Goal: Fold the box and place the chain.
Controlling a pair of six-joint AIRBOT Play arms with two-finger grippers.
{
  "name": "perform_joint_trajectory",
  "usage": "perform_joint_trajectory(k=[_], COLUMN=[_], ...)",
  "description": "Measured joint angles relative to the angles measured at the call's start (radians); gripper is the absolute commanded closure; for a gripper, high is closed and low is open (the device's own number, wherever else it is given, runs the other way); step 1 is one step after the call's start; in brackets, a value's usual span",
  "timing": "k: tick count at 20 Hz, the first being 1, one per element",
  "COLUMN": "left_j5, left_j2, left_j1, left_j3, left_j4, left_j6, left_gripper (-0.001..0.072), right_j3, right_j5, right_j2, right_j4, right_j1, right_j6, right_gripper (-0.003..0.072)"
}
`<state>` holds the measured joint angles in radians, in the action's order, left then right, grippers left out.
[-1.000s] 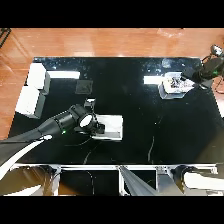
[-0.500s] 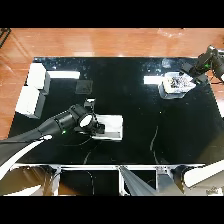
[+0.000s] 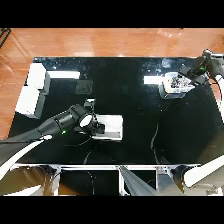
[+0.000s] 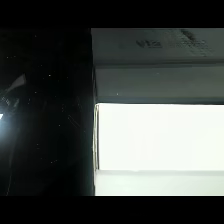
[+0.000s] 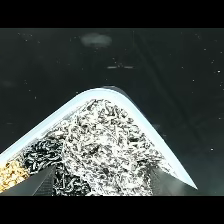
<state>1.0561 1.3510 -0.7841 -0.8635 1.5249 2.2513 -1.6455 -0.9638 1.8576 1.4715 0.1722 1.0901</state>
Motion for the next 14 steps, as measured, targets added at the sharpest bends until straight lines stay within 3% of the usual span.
perform_joint_trajectory(k=[7, 9, 10, 14], left_j5=[0.000, 0.000, 0.000, 0.000], left_j2=[0.000, 0.000, 0.000, 0.000], left_j1=[0.000, 0.000, 0.000, 0.000], left_j3=[0.000, 0.000, 0.000, 0.000], left_j4=[0.000, 0.000, 0.000, 0.000], left_j6=[0.000, 0.000, 0.000, 0.000], left_gripper=[0.0685, 0.0685, 0.0685, 0.0685], right_j3=[0.000, 0.000, -0.001, -0.024], right_j5=[-0.008, -0.012, -0.015, -0.044], right_j2=[0.007, 0.009, 0.010, 0.011], right_j4=[-0.008, -0.009, -0.010, -0.006], right_j1=[-0.004, -0.003, -0.003, -0.004], right_j6=[0.026, 0.031, 0.033, 0.060], right_gripper=[0.0169, 0.0560, 0.0663, 0.0664])
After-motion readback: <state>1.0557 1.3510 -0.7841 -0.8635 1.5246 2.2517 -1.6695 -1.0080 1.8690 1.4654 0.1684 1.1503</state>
